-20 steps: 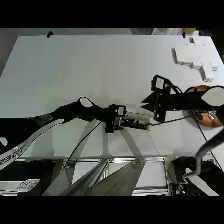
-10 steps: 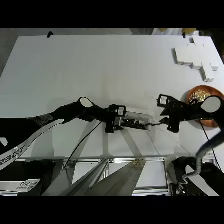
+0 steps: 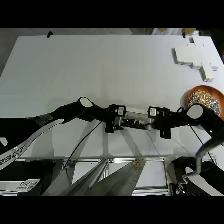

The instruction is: Fold the box and place the chain.

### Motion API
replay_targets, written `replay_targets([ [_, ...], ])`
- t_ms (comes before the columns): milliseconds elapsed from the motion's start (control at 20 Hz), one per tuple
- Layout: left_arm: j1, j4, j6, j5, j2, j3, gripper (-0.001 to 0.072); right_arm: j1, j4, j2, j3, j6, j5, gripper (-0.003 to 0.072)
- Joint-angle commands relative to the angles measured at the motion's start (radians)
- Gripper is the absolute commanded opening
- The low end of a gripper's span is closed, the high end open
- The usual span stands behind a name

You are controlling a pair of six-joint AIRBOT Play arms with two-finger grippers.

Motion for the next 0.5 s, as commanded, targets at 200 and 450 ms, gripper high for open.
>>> replay_targets([
  [200,0.000,0.000,0.000,0.000,0.000,0.000,0.0390,0.013,0.024,-0.020,-0.004,-0.002,0.012,0.0013],
  [450,0.000,0.000,0.000,0.000,0.000,0.000,0.0390,0.013,-0.130,0.061,0.113,0.123,0.189,0.0013],
])
